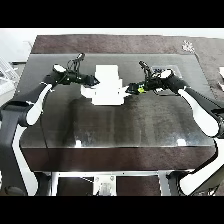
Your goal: Fold the box and place the chain.
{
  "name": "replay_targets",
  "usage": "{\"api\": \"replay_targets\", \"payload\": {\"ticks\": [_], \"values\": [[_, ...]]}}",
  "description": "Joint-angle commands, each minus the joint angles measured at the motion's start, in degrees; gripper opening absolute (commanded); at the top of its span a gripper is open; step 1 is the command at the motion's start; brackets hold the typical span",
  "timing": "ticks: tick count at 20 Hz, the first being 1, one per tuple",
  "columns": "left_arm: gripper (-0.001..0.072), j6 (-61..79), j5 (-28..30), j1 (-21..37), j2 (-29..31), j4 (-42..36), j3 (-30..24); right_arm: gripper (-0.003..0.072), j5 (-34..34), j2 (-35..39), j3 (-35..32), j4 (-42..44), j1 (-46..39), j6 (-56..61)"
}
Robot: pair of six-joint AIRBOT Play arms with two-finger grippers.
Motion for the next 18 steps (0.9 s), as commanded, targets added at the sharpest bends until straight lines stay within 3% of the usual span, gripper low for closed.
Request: {"api": "replay_targets", "payload": {"ticks": [1, 4, 5, 18], "values": [[0.0408, 0.8, -0.9, 0.0, -0.1, -0.2, 0.1, 0.0017, 0.0, 0.0, 0.0, 0.0, 0.0, 0.0], [0.0404, 1.0, -2.6, 0.0, -0.9, -1.5, 0.0, 0.0017, 0.0, 0.0, 0.0, 0.0, 0.0, 0.0], [0.0351, 1.1, -2.6, 0.0, -1.1, -1.7, 0.1, 0.0017, 0.0, 0.0, 0.0, 0.0, 0.0, 0.0], [0.0349, 2.7, -1.9, 0.9, -1.3, -4.2, 0.7, 0.0017, 0.0, 0.0, 0.0, 0.0, 0.0, 0.0]]}}
